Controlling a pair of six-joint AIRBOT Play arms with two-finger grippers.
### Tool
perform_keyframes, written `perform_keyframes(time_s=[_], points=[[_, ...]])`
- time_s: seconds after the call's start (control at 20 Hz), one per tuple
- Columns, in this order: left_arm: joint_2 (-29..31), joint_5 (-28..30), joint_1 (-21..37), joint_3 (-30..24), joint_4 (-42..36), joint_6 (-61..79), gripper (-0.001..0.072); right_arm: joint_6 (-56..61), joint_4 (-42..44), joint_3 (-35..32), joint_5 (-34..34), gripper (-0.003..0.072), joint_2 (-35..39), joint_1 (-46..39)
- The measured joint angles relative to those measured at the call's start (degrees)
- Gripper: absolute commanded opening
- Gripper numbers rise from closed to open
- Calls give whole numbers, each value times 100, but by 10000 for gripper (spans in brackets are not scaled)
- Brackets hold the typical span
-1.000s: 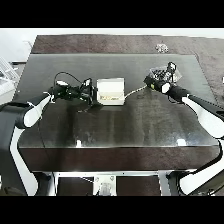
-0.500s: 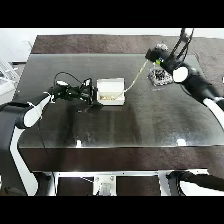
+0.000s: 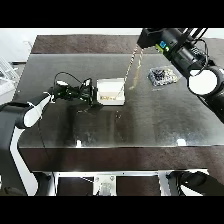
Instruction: Fold the box and place the chain.
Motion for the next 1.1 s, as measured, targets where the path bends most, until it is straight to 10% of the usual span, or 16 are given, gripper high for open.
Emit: perform_keyframes(time_s=[0.65, 1.1], points=[[0, 2, 0, 0, 2, 2, 464, -125, 70, -144, -214, 5, -463, 584], [0, 2, 0, 0, 2, 0, 464, 269, 284, -1631, -223, 6, -1309, 592]])
